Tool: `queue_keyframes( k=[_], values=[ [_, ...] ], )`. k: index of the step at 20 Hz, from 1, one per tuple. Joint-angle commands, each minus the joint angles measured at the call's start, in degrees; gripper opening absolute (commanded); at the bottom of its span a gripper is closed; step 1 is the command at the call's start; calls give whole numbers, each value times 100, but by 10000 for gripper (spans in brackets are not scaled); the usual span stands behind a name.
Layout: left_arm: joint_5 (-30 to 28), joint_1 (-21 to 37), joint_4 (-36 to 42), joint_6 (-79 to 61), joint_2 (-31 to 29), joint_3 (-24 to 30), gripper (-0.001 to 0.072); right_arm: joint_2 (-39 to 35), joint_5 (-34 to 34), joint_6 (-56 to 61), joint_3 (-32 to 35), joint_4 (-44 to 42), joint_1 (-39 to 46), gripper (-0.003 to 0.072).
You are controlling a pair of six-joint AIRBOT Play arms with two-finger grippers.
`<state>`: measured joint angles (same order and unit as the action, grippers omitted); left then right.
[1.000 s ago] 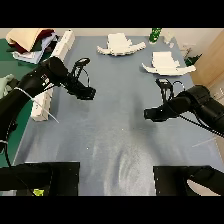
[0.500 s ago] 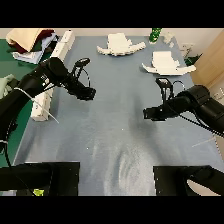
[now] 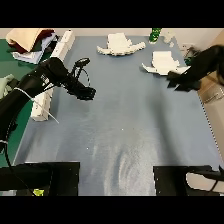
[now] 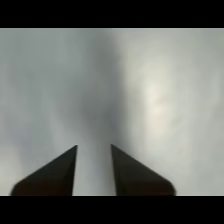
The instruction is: Fold the box.
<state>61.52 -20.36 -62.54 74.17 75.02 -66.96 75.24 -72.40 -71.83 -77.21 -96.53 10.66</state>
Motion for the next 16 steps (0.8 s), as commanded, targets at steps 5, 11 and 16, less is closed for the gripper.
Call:
queue_keyframes(
  k=[5, 11, 16],
  values=[
    [-4, 2, -2, -2, 7, -4, 12, 3040, -133, -831, -3171, -1784, 2498, 379],
    [-2, 2, -2, -2, 7, -4, 12, 4404, 726, -1038, -3866, -2599, 2411, 377],
    [-2, 2, -7, -2, 4, -4, 12, 4804, 1508, -1231, -3985, -3045, 2240, 362]
  ],
)
